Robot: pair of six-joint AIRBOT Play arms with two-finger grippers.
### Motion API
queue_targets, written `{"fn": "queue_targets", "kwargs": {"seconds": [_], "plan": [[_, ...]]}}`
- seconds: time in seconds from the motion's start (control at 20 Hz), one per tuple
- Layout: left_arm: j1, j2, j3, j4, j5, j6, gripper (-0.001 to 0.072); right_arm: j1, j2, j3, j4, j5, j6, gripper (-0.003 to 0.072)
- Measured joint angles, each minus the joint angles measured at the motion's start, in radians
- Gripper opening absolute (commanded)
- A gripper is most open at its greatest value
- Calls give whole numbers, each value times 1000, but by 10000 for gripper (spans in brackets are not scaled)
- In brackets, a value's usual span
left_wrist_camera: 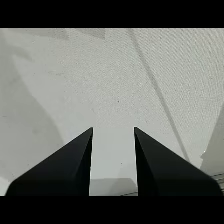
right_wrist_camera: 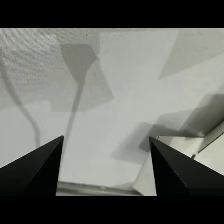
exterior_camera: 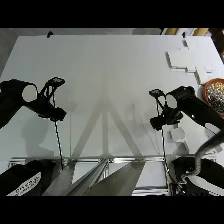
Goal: Fold the box and place the chain.
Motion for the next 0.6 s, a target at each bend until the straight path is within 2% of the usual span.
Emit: {"fn": "queue_targets", "kwargs": {"seconds": [0.5, 0.6], "plan": [[0, 0, 0, 0, 0, 0, 292, 0, 0, 0, -1, -13, -2, 594], [0, 0, 0, 0, 0, 0, 292, -1, 0, 6, -39, -16, -11, 594]]}}
